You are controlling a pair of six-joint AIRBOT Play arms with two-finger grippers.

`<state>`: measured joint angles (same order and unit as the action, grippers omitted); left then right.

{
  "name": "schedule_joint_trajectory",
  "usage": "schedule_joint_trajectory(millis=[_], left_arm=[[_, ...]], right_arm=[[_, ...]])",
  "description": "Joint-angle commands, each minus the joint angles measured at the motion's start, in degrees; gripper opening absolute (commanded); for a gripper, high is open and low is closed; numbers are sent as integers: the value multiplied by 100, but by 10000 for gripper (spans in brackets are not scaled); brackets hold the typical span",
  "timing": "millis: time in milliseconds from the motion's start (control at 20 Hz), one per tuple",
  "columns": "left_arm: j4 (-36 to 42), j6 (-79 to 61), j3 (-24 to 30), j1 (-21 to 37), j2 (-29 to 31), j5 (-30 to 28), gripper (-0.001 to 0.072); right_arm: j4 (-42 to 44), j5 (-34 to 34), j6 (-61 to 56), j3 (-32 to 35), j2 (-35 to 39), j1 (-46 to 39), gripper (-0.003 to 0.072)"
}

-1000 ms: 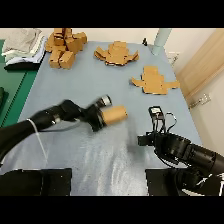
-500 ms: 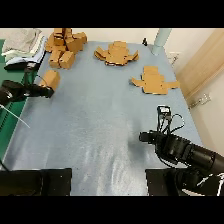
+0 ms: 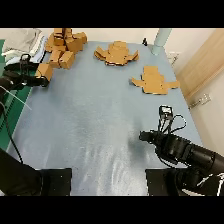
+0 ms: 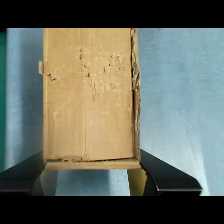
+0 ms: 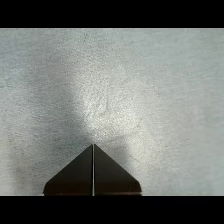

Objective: Fold the box.

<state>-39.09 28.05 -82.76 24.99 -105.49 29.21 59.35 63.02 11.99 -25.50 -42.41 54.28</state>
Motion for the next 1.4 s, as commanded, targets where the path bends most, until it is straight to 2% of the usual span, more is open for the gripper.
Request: schedule_joint_trajectory(millis=[0, 400, 450, 500, 650, 700, 750, 800, 900, 1050, 1100, 1150, 1200, 1250, 1350], left_arm=[[26, -166, -365, -205, -448, -212, 452], [26, -166, -365, -271, -566, -422, 461], [26, -166, -365, -245, -557, -378, 678], [26, -122, -367, -212, -542, -278, 699], [-146, 291, -374, -42, -334, 455, 699], [-400, 481, -372, 50, -179, 728, 699], [-796, 693, -372, 149, 11, 1005, 699], [-1211, 927, -372, 232, 214, 1268, 699], [-1797, 1318, -372, 378, 675, 1825, 699], [-1720, 1403, -372, 433, 1408, 2490, 697], [-1499, 1401, -372, 380, 1648, 2747, 596], [-1174, 1401, -372, 306, 1869, 3104, 259], [-833, 1390, -372, 221, 2048, 3504, 13], [-472, 1471, -372, 87, 2208, 3805, 12], [-306, 1790, -363, -323, 2437, 4183, 7]], right_arm=[[4, -17, -66, -2, -2, -2, 5], [2, -17, -66, -2, -2, -2, 5], [2, -20, -66, -2, -4, -2, 5], [2, -17, -66, -2, -2, -2, 5], [72, -13, -66, -15, -2, -2, 12], [96, 33, -68, -42, -2, -7, 48], [109, 118, -68, -87, -2, -72, 215], [151, 214, -59, -151, -2, -260, 341], [271, 184, 221, -275, 0, -807, 343], [660, -155, 1421, -527, -2, -1882, 343], [780, -297, 1762, -629, -2, -2297, 341], [883, -452, 2173, -748, -4, -2726, 337], [999, -645, 2643, -885, -20, -3167, 284], [1134, -813, 3071, -1019, -59, -3547, 173], [1423, -1069, 3974, -1338, -278, -4266, 40]])
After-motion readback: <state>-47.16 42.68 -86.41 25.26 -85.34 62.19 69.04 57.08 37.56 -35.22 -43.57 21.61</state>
